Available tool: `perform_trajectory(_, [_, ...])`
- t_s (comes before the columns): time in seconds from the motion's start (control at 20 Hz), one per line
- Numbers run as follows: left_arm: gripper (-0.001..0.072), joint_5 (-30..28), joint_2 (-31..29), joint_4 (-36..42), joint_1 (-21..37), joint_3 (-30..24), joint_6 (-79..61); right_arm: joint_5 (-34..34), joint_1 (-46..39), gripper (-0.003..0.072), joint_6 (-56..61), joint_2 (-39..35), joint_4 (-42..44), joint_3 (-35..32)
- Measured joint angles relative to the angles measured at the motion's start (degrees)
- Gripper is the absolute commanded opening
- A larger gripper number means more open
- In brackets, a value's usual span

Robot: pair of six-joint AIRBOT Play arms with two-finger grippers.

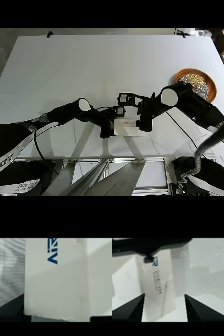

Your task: Fold the box and place the chain.

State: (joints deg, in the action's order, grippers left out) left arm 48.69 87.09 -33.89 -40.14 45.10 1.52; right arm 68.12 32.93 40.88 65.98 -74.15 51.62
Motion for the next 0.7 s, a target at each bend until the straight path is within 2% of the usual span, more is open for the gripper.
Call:
perform_trajectory(0.4, [0.0211, 0.0, 0.0, 0.0, 0.0, 0.0, -0.1, -0.4, 2.9, 0.0548, -0.3, -0.6, -0.9, -2.7])
perform_trajectory(0.7, [0.0211, 0.0, 0.0, 0.0, 0.0, 0.0, 0.0, -0.3, 5.7, 0.0548, -0.2, -5.2, -0.2, -3.7])
